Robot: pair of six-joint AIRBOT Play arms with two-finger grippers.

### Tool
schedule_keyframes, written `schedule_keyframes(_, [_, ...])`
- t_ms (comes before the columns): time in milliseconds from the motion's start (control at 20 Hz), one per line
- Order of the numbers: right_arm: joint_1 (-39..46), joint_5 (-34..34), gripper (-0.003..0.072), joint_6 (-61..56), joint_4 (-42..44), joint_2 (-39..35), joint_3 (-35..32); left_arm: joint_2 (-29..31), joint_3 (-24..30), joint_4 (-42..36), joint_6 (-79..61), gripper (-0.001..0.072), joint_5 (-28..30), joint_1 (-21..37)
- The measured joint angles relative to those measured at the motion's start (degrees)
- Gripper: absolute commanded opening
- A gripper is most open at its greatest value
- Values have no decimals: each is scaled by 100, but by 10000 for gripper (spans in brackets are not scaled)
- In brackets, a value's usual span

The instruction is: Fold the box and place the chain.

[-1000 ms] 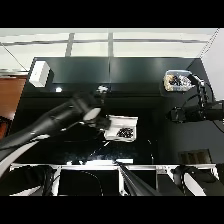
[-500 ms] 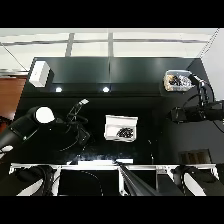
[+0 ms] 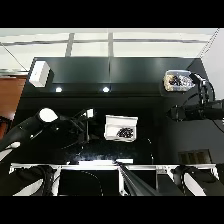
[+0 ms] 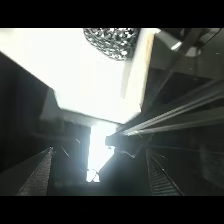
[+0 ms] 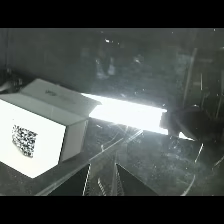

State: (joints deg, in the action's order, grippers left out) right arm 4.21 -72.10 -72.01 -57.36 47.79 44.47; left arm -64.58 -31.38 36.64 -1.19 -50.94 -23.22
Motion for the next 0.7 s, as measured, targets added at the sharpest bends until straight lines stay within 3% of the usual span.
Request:
schedule_keyframes(250, [0, 57, 201, 0, 17, 0, 0, -601, -254, -326, -566, 701, -59, -168])
schedule_keyframes(700, [0, 76, 201, 0, 31, 0, 0, -1115, -450, -459, -887, 702, 238, -525])
